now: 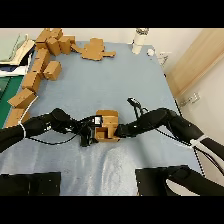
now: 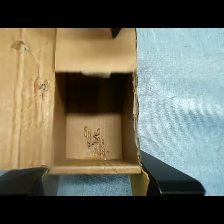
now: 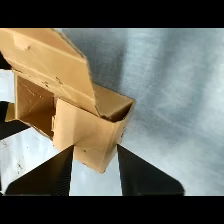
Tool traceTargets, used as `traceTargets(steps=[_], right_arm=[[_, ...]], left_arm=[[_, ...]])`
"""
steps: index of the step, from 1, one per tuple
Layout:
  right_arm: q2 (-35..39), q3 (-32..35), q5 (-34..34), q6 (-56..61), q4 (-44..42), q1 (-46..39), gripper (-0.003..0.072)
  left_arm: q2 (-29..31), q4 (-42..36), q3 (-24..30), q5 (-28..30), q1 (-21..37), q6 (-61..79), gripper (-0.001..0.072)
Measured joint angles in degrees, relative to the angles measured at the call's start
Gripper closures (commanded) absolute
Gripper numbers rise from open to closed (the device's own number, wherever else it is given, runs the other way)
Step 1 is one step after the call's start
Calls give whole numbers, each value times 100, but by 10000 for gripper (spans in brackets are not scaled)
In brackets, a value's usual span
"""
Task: Fold the box.
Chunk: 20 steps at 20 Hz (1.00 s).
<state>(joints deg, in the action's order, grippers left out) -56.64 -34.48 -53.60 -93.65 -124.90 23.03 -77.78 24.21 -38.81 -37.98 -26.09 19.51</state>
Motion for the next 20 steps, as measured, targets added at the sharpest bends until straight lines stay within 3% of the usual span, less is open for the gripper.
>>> traceTargets(steps=[3,9,17,19,20], right_arm=[[-354,-461,-90,929,855,485,257],[-1080,-1423,-1045,2992,2754,1486,257],[-1967,-2122,-1613,4385,3464,2168,286],[-2149,-2205,-1639,4531,3497,2203,418],[-2223,-2238,-1661,4588,3530,2212,521]], left_arm=[[0,0,0,-2,0,0,243],[0,0,0,0,0,0,243],[0,2,0,-2,0,2,243],[0,0,0,-2,0,0,243],[0,2,0,-2,0,0,243]])
